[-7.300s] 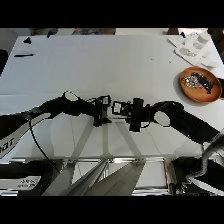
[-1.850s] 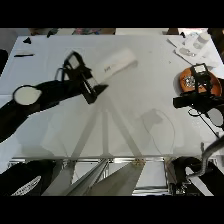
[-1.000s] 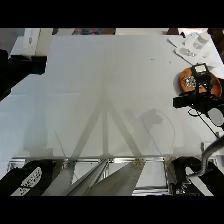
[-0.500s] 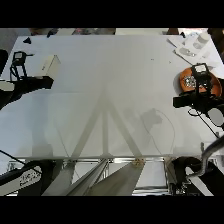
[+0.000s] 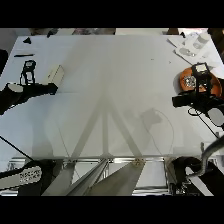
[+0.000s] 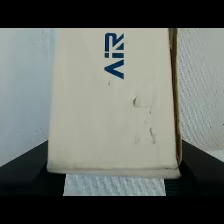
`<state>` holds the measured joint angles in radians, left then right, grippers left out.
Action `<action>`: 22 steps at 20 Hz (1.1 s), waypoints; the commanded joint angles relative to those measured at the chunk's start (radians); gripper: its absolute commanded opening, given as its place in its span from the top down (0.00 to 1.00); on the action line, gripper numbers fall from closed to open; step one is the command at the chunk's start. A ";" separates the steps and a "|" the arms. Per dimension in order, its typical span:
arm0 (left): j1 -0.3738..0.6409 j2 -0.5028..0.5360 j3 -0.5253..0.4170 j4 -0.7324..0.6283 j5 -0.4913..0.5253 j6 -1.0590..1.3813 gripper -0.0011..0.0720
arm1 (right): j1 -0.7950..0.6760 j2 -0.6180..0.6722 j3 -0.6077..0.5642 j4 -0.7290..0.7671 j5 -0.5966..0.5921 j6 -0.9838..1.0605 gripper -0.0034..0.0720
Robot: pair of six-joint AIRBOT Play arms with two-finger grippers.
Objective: Fold the box and place the chain.
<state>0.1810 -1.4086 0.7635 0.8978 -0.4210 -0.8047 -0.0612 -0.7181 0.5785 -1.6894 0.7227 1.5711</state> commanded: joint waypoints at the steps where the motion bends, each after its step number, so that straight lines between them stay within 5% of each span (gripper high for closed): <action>1: 0.002 -0.002 0.000 0.006 -0.048 0.001 0.16 | 0.000 0.001 0.000 0.017 -0.008 0.000 0.94; 2: 0.001 0.006 0.000 0.020 -0.061 0.000 0.02 | 0.000 0.001 0.000 0.018 -0.008 0.000 0.94; 9: 0.001 0.188 0.000 0.194 -0.200 -0.034 0.03 | 0.000 0.001 0.000 0.018 -0.008 0.000 0.94; 16: 0.001 0.470 0.000 0.191 -0.280 -0.034 0.04 | 0.000 0.001 0.000 0.017 -0.008 0.000 0.94; 22: 0.000 0.566 0.000 0.187 -0.328 -0.034 0.04 | 0.000 0.001 0.000 0.018 -0.008 0.000 0.94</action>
